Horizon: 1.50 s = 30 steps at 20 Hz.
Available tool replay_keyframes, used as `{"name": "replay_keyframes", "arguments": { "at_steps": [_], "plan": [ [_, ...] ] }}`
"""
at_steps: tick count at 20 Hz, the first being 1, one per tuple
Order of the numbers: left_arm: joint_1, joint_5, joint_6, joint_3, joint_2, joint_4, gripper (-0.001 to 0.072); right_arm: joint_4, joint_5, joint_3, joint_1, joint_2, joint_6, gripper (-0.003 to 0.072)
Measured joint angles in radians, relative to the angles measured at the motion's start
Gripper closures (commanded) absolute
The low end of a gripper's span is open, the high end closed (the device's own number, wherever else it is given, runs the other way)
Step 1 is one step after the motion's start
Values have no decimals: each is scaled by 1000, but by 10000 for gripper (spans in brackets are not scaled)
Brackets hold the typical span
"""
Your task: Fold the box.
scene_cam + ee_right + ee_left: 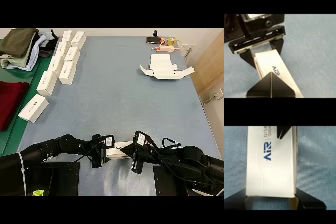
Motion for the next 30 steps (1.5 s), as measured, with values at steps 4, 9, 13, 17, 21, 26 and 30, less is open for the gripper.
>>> {"name": "replay_keyframes", "arguments": {
  "at_steps": [4, 9, 13, 17, 21, 26, 30],
  "plan": [
    [0, 0, 1, 0, 0, 1, 248, 41, 37, -48, 10, 7, 7, 683],
    [0, 0, 1, 0, 0, 1, 249, 87, 80, -95, 27, -20, 25, 683],
    [0, 0, 2, 0, 0, 2, 248, 101, 105, -103, 31, -63, 35, 683],
    [0, 0, 2, 0, 0, 2, 248, 107, 112, -106, 31, -77, 40, 683],
    [0, 0, 1, 0, 0, 2, 248, 106, 108, -106, 31, -74, 42, 683],
    [0, 0, -1, 0, 0, -3, 248, 100, 100, -105, 31, -21, 42, 682],
    [0, 0, -3, 0, 0, -3, 248, 84, 137, -97, 21, 37, 42, 664]
  ]
}}
